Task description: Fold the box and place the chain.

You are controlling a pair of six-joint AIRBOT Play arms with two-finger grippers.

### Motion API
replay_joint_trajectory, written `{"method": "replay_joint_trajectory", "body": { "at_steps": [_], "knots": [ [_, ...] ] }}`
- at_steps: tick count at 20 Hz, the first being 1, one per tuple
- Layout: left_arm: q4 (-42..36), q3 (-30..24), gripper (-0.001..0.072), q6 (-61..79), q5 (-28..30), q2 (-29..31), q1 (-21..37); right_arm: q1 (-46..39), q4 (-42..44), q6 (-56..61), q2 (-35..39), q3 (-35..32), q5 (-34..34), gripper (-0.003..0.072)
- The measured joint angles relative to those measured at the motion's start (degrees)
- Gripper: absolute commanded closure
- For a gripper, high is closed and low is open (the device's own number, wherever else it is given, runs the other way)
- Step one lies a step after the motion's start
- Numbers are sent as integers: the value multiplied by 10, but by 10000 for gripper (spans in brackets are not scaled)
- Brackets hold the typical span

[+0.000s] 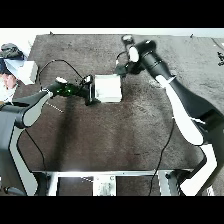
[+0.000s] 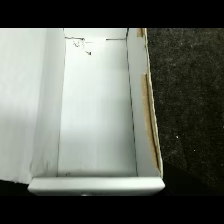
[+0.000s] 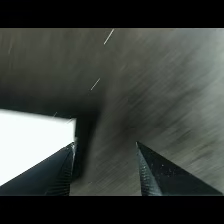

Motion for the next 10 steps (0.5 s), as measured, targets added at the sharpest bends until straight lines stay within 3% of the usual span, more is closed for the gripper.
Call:
{"method": "replay_joint_trajectory", "body": {
  "at_steps": [6, 7, 8, 10],
  "knots": [
    [0, 0, 220, 0, 0, 0, 0, -92, -11, -50, 66, -47, -30, 249],
    [0, 0, 220, 0, 0, 0, 0, -112, -9, -54, 72, -62, -34, 305],
    [0, 0, 220, 0, 0, 0, 0, -131, -6, -60, 75, -76, -38, 416],
    [0, 0, 220, 0, 0, 0, 0, -173, 21, -79, 77, -103, -47, 380]
  ]
}}
